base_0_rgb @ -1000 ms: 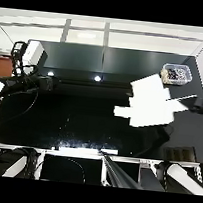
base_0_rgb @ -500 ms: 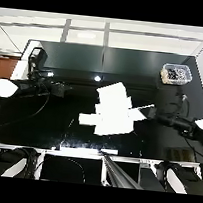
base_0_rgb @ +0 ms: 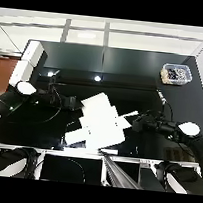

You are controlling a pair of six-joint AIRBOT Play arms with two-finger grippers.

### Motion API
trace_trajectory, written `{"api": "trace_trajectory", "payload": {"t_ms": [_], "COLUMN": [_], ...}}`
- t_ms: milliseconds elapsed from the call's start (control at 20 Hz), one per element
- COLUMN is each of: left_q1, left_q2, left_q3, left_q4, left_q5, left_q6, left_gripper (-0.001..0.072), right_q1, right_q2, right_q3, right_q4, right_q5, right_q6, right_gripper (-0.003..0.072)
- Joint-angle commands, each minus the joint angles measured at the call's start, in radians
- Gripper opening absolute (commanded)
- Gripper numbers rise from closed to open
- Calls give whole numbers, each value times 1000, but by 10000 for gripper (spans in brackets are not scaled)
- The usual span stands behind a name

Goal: Fold the box and place the chain.

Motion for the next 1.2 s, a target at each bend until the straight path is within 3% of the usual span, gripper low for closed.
{"api": "trace_trajectory", "payload": {"t_ms": [0,250,700,950,1150], "left_q1": [0,-3,-9,-9,-9], "left_q2": [-66,-102,-104,-105,-114], "left_q3": [-21,-26,-206,-210,-210], "left_q4": [-92,-94,-471,-489,-489], "left_q5": [-56,-106,-99,-116,-203], "left_q6": [85,124,544,659,746], "left_gripper": [707,707,707,704,702], "right_q1": [38,38,38,38,38], "right_q2": [1,1,1,1,1], "right_q3": [-1,-1,-1,-1,-1], "right_q4": [5,6,26,35,35], "right_q5": [-5,-7,-28,-31,-32], "right_q6": [-73,-73,-72,-69,-68], "right_gripper": [49,49,49,49,49]}}
